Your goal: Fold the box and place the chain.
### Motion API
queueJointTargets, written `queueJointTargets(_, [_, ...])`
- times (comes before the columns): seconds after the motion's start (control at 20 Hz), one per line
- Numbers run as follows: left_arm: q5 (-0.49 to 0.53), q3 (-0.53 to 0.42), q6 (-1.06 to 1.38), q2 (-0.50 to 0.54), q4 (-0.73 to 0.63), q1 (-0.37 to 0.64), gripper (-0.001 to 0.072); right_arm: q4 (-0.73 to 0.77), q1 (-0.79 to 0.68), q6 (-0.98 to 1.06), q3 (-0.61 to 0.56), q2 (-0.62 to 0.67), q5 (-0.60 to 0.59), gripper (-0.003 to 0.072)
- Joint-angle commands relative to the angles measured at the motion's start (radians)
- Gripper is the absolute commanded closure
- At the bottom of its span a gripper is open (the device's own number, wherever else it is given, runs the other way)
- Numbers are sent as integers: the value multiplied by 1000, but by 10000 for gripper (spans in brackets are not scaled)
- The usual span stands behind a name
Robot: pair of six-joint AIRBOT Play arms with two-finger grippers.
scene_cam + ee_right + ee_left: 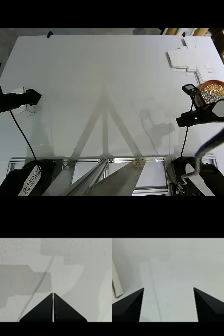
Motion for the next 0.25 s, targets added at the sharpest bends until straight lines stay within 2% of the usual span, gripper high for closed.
queueJointTargets(0.0, [5,1,-4,-35,-17,-6,19,0,0,0,0,-1,0,670])
queueJointTargets(0.2, [11,1,-3,-83,-16,-6,19,0,0,0,0,-1,0,670])
